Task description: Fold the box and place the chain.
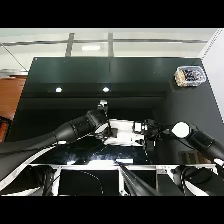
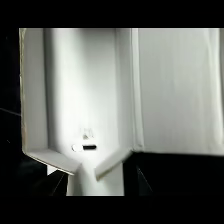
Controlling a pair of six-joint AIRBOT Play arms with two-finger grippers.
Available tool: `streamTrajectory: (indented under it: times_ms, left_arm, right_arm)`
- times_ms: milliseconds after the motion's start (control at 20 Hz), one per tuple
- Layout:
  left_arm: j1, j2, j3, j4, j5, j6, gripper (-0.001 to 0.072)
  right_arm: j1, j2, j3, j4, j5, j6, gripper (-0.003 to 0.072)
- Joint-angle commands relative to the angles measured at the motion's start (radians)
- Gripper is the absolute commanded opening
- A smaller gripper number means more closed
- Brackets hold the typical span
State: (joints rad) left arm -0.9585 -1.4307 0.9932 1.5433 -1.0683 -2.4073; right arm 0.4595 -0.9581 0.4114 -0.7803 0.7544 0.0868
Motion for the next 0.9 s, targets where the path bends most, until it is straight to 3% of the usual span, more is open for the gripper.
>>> streamTrajectory:
  times_ms: [0,50,100,750,800,850]
  left_arm:
    - [0.000,0.000,0.000,-0.011,0.020,0.001,0.0031]
    - [0.000,0.000,0.000,-0.011,0.020,0.002,0.0031]
    - [0.000,0.000,0.000,-0.011,0.019,0.002,0.0031]
    - [0.001,0.000,0.000,-0.010,0.017,0.002,0.0030]
    - [0.001,0.000,0.000,-0.010,0.017,0.002,0.0031]
    - [0.001,0.000,0.000,-0.010,0.017,0.002,0.0031]
  right_arm:
    - [0.034,-0.013,0.001,0.069,0.007,-0.011,0.0333]
    - [0.047,-0.019,0.001,0.074,0.008,0.001,0.0210]
    - [0.058,-0.025,0.001,0.074,0.002,0.026,0.0180]
    - [0.122,-0.038,0.000,0.141,-0.146,0.111,0.0182]
    - [0.122,-0.038,0.000,0.141,-0.146,0.125,0.0194]
    - [0.122,-0.038,0.000,0.140,-0.146,0.131,0.0272]
